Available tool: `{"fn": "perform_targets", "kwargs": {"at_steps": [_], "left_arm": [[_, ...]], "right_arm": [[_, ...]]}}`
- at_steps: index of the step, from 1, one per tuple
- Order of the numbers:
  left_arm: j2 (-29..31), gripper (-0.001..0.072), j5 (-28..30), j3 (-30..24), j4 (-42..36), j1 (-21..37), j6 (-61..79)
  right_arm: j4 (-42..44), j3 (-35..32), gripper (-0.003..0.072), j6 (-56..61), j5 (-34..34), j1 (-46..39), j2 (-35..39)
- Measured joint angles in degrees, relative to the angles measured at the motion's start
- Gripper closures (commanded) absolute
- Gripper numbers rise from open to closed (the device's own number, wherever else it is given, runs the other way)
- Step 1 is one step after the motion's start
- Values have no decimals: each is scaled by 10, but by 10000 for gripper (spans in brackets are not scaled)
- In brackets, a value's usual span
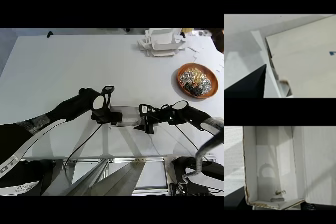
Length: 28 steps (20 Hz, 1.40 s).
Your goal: Fold the box and place the chain.
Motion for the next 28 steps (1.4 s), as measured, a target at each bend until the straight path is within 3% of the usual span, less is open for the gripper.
{"fn": "perform_targets", "kwargs": {"at_steps": [6, 8, 10, 11, 16, 19, 22, 23, 26, 28], "left_arm": [[-35, 326, -53, 44, 92, -21, -130], [-43, 337, -53, 48, 105, -27, -160], [-49, 436, -48, 50, 112, -33, -177], [-50, 449, -42, 51, 114, -35, -185], [-56, 450, -19, 52, 122, -47, -210], [-59, 579, -11, 52, 127, -51, -215], [-59, 586, -9, 52, 130, -54, -219], [-60, 703, -9, 52, 130, -55, -219], [-60, 708, -11, 52, 133, -56, -222], [-60, 655, -10, 52, 133, -56, -223]], "right_arm": [[0, 0, 286, 0, 0, 0, 0], [0, 0, 286, 0, 0, 0, 0], [0, 0, 286, 0, 0, 0, 0], [0, 0, 286, 0, 0, 0, 0], [0, 0, 286, 0, 0, 0, 0], [0, 0, 286, 0, 0, 0, 0], [0, 0, 286, 0, 0, 0, 0], [0, 0, 286, 0, 0, 0, 0], [0, 0, 286, 0, 0, 0, 0], [0, 0, 286, 0, 0, 0, 0]]}}
